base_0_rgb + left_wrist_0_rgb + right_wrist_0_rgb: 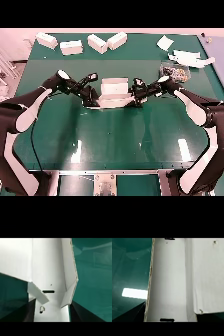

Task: Fold the box and place the chain.

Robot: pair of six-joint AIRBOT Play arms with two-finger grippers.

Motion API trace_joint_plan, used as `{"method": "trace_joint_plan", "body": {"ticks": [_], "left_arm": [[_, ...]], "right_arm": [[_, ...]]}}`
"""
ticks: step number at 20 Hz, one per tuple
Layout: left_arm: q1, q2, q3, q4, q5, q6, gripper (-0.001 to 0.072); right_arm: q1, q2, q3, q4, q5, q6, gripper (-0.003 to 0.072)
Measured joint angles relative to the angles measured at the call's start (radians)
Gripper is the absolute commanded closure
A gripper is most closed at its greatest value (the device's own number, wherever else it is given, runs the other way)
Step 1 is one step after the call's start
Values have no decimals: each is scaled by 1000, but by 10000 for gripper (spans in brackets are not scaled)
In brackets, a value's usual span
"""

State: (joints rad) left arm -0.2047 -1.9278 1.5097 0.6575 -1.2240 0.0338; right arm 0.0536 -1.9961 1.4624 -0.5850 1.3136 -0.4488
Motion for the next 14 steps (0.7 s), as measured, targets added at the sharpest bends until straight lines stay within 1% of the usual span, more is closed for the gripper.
{"method": "trace_joint_plan", "body": {"ticks": [1,2,3,4,10,14], "left_arm": [[1,0,0,0,1,4,244],[1,0,0,-2,2,9,277],[0,0,0,-3,2,11,404],[0,0,0,-4,0,14,420],[-21,0,0,-16,-10,33,420],[-47,0,0,-17,16,42,420]], "right_arm": [[0,0,0,0,0,0,176],[0,0,0,0,0,0,177],[0,0,0,0,0,0,177],[0,0,0,0,0,0,176],[0,0,0,0,0,0,176],[-2,0,0,1,-1,1,177]]}}
